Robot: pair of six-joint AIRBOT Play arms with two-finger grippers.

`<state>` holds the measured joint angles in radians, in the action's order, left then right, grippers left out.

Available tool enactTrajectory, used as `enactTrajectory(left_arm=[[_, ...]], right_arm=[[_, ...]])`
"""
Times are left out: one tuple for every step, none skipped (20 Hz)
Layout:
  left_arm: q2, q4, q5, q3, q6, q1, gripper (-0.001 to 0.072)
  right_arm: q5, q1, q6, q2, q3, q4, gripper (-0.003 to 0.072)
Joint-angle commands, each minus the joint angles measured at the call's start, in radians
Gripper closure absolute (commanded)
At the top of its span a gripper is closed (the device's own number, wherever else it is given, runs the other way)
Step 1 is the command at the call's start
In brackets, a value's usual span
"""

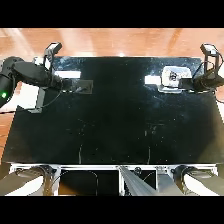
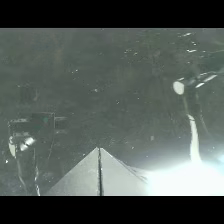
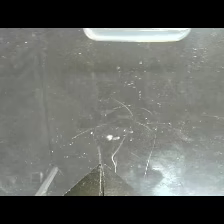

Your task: Fold the box and place the chain.

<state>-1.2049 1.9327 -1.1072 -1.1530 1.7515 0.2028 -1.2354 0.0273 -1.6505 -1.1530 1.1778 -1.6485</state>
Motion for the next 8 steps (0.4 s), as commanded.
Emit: enactTrajectory(left_arm=[[0.005, -0.014, -0.001, 0.015, -0.019, -0.005, 0.0689], [0.005, -0.014, -0.003, 0.015, -0.019, -0.005, 0.0689], [0.005, -0.014, -0.004, 0.015, -0.019, -0.005, 0.0689], [0.005, -0.013, -0.005, 0.015, -0.024, -0.005, 0.0689], [0.005, -0.013, -0.005, 0.015, -0.034, -0.005, 0.0689], [0.005, -0.013, -0.005, 0.015, -0.034, -0.005, 0.0689], [0.005, -0.014, -0.008, 0.015, -0.031, -0.005, 0.0689], [0.005, -0.014, -0.007, 0.015, -0.031, -0.005, 0.0689]], right_arm=[[0.002, -0.001, -0.003, -0.001, 0.001, -0.005, 0.0656], [0.002, -0.001, -0.003, -0.001, 0.001, -0.005, 0.0655], [0.002, -0.001, -0.003, -0.001, 0.001, -0.005, 0.0656], [0.002, -0.001, -0.003, -0.001, 0.001, -0.005, 0.0656], [0.002, -0.001, -0.003, -0.001, 0.001, -0.005, 0.0656], [0.002, -0.001, -0.003, -0.001, 0.001, -0.005, 0.0656], [0.002, -0.001, -0.003, -0.001, 0.001, -0.005, 0.0656], [0.002, -0.001, -0.003, -0.001, 0.001, -0.005, 0.0656]])
